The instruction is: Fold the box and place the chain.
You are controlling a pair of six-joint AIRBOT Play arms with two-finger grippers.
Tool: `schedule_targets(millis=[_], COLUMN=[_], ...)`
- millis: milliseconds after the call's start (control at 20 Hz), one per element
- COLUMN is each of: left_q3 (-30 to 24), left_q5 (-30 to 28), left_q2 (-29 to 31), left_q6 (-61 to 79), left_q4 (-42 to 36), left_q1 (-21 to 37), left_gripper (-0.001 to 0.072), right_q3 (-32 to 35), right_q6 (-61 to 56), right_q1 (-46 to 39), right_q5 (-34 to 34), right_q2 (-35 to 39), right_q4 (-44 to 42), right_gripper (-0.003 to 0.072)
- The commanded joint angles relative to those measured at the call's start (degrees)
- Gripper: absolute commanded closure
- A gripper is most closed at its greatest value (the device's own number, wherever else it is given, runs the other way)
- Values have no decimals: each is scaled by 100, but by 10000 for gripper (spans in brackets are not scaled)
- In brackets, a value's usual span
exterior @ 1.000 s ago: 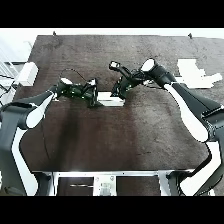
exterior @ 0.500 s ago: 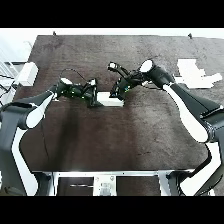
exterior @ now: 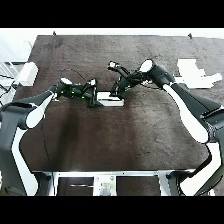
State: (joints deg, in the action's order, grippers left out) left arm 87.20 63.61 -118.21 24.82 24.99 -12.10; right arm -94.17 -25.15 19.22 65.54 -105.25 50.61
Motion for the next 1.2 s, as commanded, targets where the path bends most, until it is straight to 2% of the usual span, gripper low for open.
schedule_targets(millis=[0,250,500,600,650,900,950,1000,1050,1150], left_q3=[0,0,0,0,0,0,0,0,0,0], left_q5=[2,2,2,2,2,2,2,2,2,2], left_q2=[0,-2,0,-2,-2,-2,-2,-2,-2,0], left_q6=[9,9,11,9,11,9,9,9,9,9], left_q4=[4,4,4,4,4,4,4,4,4,4], left_q1=[-4,-4,-4,-4,-4,-4,-4,-4,-4,-4], left_gripper=[167,167,167,167,167,167,167,167,167,167], right_q3=[44,122,551,647,645,634,636,636,636,669], right_q6=[4,-2,-15,-13,22,688,791,804,813,809], right_q1=[-9,7,11,2,-13,-271,-308,-339,-354,-363], right_q5=[-11,227,221,221,223,247,247,245,245,219], right_q2=[11,11,11,11,11,17,17,15,13,0], right_q4=[7,-15,-96,-107,-144,-1574,-1781,-1875,-1893,-1893], right_gripper=[458,458,448,347,346,351,359,422,434,578])
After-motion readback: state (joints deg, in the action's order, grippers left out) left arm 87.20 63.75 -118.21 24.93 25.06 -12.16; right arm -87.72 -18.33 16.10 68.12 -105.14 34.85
